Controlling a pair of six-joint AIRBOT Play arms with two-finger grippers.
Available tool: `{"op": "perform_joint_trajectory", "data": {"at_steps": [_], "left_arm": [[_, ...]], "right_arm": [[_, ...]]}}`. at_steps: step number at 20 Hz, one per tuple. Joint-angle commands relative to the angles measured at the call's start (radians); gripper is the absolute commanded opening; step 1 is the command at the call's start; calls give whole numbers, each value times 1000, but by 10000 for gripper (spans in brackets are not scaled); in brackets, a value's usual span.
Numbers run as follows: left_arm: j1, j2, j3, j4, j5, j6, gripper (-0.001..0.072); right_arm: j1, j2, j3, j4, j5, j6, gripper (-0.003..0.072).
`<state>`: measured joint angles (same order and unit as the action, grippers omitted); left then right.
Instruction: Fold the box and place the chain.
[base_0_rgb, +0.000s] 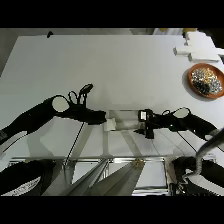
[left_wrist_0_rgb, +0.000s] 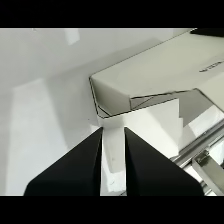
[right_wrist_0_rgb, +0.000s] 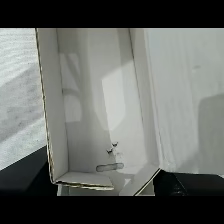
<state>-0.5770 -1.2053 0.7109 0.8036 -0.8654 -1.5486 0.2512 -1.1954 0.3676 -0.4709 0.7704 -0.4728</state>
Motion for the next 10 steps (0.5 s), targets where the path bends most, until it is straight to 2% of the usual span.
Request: {"op": "perform_joint_trajectory", "data": {"at_steps": [1,4,10], "left_arm": [[-23,-14,16,-3,-14,-4,158],[-45,-34,17,-2,-14,-4,257],[-70,-34,58,38,-13,-51,271]], "right_arm": [[0,1,0,0,0,0,319],[0,1,0,0,0,0,319],[0,1,0,0,0,0,319]]}}
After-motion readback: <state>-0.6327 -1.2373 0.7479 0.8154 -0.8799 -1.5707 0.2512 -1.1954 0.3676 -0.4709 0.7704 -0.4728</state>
